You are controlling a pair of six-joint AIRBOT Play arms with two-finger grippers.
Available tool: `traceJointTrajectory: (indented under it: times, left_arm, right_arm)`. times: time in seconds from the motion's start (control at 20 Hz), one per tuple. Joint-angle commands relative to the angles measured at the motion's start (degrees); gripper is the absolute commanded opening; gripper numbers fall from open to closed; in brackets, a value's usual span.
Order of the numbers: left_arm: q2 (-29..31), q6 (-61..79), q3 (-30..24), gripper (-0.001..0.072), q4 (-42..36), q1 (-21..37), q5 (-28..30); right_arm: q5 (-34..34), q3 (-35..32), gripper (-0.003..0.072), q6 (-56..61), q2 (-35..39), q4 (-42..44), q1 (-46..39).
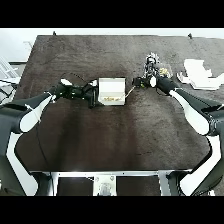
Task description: Fold the box and place the chain.
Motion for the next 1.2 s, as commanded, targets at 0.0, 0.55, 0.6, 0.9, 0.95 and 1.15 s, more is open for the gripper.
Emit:
traceJointTrajectory:
  times: [0.0, 0.55, 0.6, 0.9, 0.95, 1.15]
  left_arm:
    - [0.02, 0.0, 0.0, 0.029, -0.02, -0.04, 0.02]
    - [0.04, 0.0, 0.0, 0.029, 0.0, -0.04, 0.0]
    - [0.02, -0.02, 0.0, 0.029, -0.02, -0.04, 0.0]
    - [0.04, 0.0, 0.0, 0.029, 0.0, -0.04, 0.02]
    - [0.04, 0.0, 0.0, 0.029, 0.0, -0.04, 0.04]
    - [0.02, 0.0, 0.0, 0.0289, 0.0, -0.04, 0.02]
  right_arm:
    - [1.7, -0.04, 0.0351, 0.9, -0.09, 0.44, 0.28]
    - [5.05, 1.6, 0.0006, -1.09, -1.07, 0.17, 3.15]
    - [4.9, 1.6, 0.0004, -1.09, -0.07, -0.11, 3.17]
    - [5.97, 1.57, 0.0003, -1.14, 12.48, -2.89, 4.94]
    - [7.21, 1.57, 0.0003, -1.11, 14.58, -3.69, 5.2]
    - [13.22, 1.57, 0.0003, -1.11, 21.64, -8.04, 7.87]
